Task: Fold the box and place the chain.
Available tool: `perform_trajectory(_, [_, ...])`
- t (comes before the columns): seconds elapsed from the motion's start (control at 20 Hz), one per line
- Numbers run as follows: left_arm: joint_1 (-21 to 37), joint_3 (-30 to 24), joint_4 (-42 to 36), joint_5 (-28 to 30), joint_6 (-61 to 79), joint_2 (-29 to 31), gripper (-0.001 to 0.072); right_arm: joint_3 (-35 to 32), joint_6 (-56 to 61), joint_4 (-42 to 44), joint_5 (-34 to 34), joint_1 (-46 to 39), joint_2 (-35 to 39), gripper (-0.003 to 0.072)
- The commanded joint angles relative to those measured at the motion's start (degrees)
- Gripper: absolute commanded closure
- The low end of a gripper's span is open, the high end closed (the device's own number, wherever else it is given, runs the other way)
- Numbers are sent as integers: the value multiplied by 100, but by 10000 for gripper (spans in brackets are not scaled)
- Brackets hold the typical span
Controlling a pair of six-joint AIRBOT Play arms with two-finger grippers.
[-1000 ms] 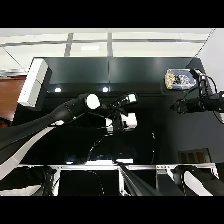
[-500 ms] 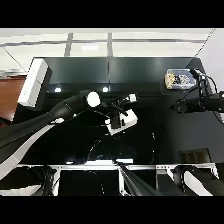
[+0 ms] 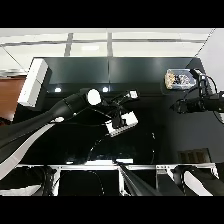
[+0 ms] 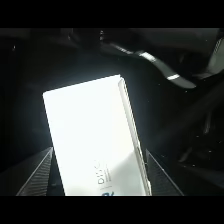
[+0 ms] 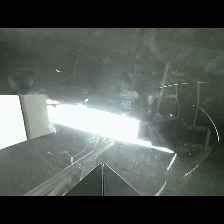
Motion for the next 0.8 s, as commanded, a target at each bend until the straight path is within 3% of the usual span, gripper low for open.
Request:
perform_trajectory(0.0, [-35, 7, 238, -28, -328, -61, 0, 2, 4, 2, 0, 0, 4, 672])
perform_trajectory(0.1, [-81, 7, 535, -7, -625, -87, -1, 2, 2, 2, 4, 0, 4, 672])
perform_trajectory(0.75, [-323, 7, 577, 11, -699, -214, -1, 2, 4, 2, 7, 0, 4, 672])
